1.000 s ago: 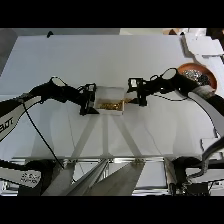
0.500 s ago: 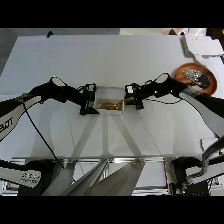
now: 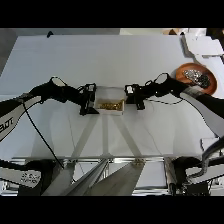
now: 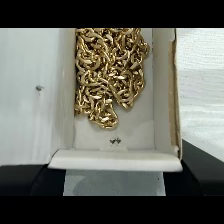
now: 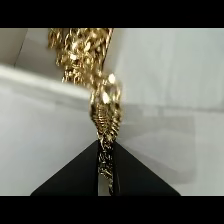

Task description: Fold the box and place the chain.

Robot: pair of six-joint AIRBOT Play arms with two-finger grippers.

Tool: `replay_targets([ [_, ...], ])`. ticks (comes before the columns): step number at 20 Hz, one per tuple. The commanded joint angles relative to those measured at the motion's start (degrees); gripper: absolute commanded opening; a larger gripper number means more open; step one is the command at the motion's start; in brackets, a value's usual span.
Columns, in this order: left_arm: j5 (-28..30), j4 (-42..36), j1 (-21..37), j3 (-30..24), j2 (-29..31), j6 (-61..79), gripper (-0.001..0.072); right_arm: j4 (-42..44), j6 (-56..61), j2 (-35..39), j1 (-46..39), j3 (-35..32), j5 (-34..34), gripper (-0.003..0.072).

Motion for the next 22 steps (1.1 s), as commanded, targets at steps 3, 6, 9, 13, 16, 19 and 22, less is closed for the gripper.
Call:
replay_targets([
  [3, 0.04, 0.02, -0.02, 0.00, 0.04, 0.00, 0.0275, -4.63, 5.09, 8.68, 0.15, 0.04, 1.29, 0.0012],
  [6, 0.02, 0.02, -0.02, 0.00, 0.04, 0.00, 0.0275, -7.87, 11.43, 15.96, 2.69, 0.04, 2.49, 0.0012],
  [9, 0.02, 0.02, -0.02, 0.00, 0.04, 0.00, 0.0275, -8.37, 17.97, 21.42, 7.10, 0.09, 1.79, 0.0012],
  [13, 0.02, 0.02, -0.02, 0.00, 0.04, 0.00, 0.0275, -8.41, 27.52, 22.32, 14.03, 0.33, -4.81, 0.0012],
  [16, 0.02, 0.04, -0.02, 0.00, 0.04, 0.00, 0.0275, -8.41, 33.07, 20.35, 17.42, 0.33, -9.51, 0.0013],
  [19, 0.02, 0.02, -0.02, 0.00, 0.04, 0.00, 0.0275, -9.40, 38.45, 19.63, 19.04, 0.42, -9.53, 0.0101],
  [22, 0.04, 0.02, -0.02, 0.00, 0.04, 0.00, 0.0275, -13.20, 44.76, 19.39, 18.97, 4.22, -3.65, 0.0225],
])
